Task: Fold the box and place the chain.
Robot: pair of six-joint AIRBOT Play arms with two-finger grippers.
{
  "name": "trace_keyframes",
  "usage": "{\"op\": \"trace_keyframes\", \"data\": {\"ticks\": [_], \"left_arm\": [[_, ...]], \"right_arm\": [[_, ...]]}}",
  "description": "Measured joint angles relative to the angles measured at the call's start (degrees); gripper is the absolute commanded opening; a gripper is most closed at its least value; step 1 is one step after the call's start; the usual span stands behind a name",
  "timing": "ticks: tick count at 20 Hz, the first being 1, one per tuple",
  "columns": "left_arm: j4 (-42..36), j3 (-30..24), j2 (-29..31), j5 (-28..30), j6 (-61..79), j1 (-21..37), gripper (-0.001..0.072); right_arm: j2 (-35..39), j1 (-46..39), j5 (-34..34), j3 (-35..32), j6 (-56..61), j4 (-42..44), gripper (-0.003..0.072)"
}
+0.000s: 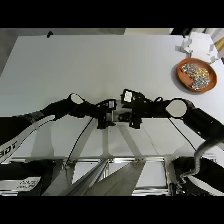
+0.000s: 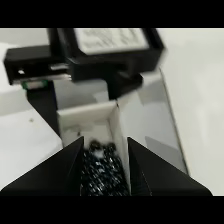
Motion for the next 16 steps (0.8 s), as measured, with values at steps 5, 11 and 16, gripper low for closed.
{"op": "trace_keyframes", "data": {"ticks": [5,11,16], "left_arm": [[0.0,0.0,0.0,0.0,0.0,0.0,0.0209],[0.0,0.0,0.0,0.0,0.0,0.0,0.0209],[0.0,0.0,0.0,0.0,0.0,0.0,0.0209]], "right_arm": [[3.7,5.0,-0.9,-0.1,1.2,-7.1,0.0007],[11.6,3.2,10.5,-0.1,18.1,-22.8,0.0007],[15.8,-5.4,25.6,-0.1,33.0,-27.8,0.0007]]}}
